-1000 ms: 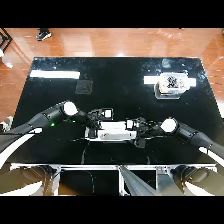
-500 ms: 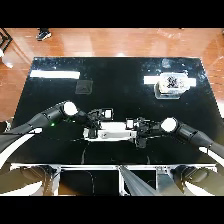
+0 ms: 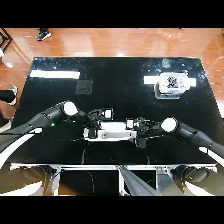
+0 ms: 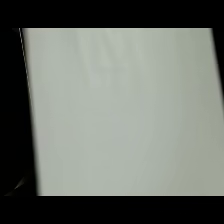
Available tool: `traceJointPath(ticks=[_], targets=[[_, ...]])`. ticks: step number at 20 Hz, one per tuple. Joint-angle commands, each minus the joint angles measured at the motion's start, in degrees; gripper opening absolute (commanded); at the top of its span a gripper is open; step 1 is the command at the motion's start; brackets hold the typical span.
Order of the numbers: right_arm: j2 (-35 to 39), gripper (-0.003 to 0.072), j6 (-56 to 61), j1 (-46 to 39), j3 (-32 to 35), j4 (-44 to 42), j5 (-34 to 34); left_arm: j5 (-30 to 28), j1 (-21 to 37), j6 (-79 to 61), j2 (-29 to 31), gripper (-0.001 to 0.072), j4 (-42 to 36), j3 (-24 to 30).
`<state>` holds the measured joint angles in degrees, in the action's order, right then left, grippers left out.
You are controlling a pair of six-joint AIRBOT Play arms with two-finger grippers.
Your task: Fold the box and place the chain.
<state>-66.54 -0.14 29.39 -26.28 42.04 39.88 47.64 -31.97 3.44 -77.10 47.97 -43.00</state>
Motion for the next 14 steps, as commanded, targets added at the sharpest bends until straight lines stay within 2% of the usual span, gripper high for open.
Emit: traceJointPath(ticks=[1, 3, 4, 6, 8, 11, 14], targets=[[0.02, 0.0357, -0.02, 0.02, 0.04, -0.02, 0.00, 0.63, -0.02, -0.02, -0.04, 0.0026, 0.00, -0.02], [0.02, 0.0357, -0.02, 0.02, 0.04, -0.02, 0.02, 1.09, -0.02, -0.02, -0.02, 0.0033, 0.04, -0.02], [0.02, 0.0357, -0.02, 0.02, 0.04, -0.02, 0.02, 1.09, -0.02, -0.02, 0.02, 0.0133, 0.02, -0.02], [0.02, 0.0357, -0.02, 0.02, 0.04, -0.02, 0.02, 1.07, 0.02, 0.00, 0.11, 0.0384, 0.09, -0.04], [0.02, 0.0357, -0.02, 0.02, 0.04, -0.02, 0.02, 1.07, 0.02, 0.07, 1.14, 0.0573, 1.03, -0.04], [0.02, 0.0357, -0.02, 0.02, 0.04, -0.04, 0.00, 0.63, 0.92, 2.93, 4.61, 0.0580, 3.10, -0.04], [0.02, 0.0357, -0.02, 0.02, 0.04, -0.04, -0.02, 1.25, 3.23, 11.52, 8.81, 0.0580, 9.40, -0.02]])
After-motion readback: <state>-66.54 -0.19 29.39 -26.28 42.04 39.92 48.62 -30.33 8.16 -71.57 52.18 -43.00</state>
